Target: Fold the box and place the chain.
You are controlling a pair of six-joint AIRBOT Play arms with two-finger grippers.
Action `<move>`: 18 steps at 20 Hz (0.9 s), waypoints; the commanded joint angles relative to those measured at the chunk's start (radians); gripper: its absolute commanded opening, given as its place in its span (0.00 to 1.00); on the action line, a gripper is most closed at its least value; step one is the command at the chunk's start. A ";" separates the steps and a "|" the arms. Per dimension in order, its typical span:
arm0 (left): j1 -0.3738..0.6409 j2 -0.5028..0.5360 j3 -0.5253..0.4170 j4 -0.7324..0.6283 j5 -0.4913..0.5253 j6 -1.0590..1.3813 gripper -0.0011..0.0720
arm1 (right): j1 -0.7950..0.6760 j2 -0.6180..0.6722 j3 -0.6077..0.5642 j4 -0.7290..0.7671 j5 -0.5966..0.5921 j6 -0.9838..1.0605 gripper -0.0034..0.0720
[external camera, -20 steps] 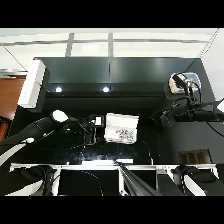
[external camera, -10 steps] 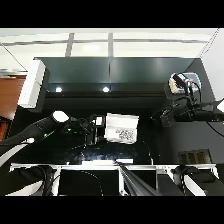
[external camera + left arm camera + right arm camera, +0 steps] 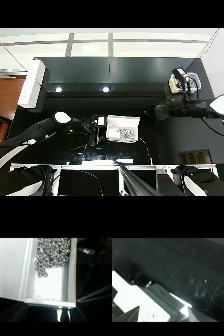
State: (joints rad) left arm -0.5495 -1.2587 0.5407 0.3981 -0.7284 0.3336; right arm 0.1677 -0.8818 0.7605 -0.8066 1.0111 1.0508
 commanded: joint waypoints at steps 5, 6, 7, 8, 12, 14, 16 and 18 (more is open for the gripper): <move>-0.010 -0.001 0.000 0.008 0.026 -0.008 0.46 | 0.150 -0.270 0.037 0.042 -0.110 -0.240 1.00; -0.010 -0.001 0.000 0.008 0.026 -0.008 0.46 | 0.150 -0.265 0.039 0.041 -0.070 -0.323 0.94; -0.010 -0.001 0.000 0.008 0.026 -0.007 0.46 | 0.150 -0.254 0.051 0.030 -0.011 -0.379 0.94; -0.010 -0.001 0.000 0.008 0.026 -0.008 0.46 | 0.150 -0.234 0.072 -0.004 0.049 -0.394 0.94; -0.010 -0.001 0.000 0.008 0.025 -0.007 0.46 | 0.152 -0.138 0.067 -0.109 0.180 -0.397 0.94; -0.010 -0.001 0.000 0.008 0.025 -0.007 0.46 | 0.176 -0.138 0.003 -0.079 0.134 -0.456 0.94; -0.010 -0.001 0.000 0.008 0.024 -0.006 0.46 | 0.221 -0.138 -0.044 -0.054 0.027 -0.586 0.94; -0.010 -0.001 0.000 0.008 0.021 -0.004 0.46 | 0.266 -0.139 -0.058 -0.059 -0.017 -0.707 0.94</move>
